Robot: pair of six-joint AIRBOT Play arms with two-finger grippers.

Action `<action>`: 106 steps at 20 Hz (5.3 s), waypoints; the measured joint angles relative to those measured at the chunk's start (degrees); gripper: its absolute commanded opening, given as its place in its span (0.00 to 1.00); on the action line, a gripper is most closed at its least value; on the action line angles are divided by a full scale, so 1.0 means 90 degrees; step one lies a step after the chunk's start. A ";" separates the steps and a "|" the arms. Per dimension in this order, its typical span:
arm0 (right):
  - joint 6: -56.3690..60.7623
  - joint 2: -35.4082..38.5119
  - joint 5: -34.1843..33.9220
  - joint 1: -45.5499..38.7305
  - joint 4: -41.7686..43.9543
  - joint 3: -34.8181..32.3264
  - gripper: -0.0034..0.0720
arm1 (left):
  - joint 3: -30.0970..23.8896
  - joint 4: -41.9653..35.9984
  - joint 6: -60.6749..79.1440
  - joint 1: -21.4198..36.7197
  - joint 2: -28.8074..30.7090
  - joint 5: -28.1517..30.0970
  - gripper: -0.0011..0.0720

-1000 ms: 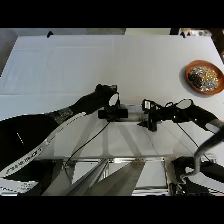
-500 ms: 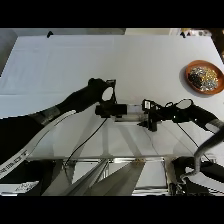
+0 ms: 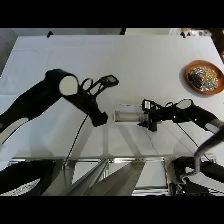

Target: Fold the box and place the chain.

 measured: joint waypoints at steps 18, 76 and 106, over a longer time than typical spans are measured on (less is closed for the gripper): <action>0.0002 0.0000 0.0000 0.0000 0.0000 0.0000 0.49 | -0.1183 -0.4466 0.8442 0.0867 -0.2263 0.2120 0.99; 0.1375 0.1154 0.0141 -0.0010 -0.1530 -0.0010 0.94 | -0.0957 -0.4762 0.8072 0.0408 -0.2664 0.2251 0.30; 0.4908 0.1297 -0.2628 0.1095 0.0597 -0.0002 0.07 | -0.0957 -0.4750 0.8068 0.0410 -0.2667 0.2249 0.30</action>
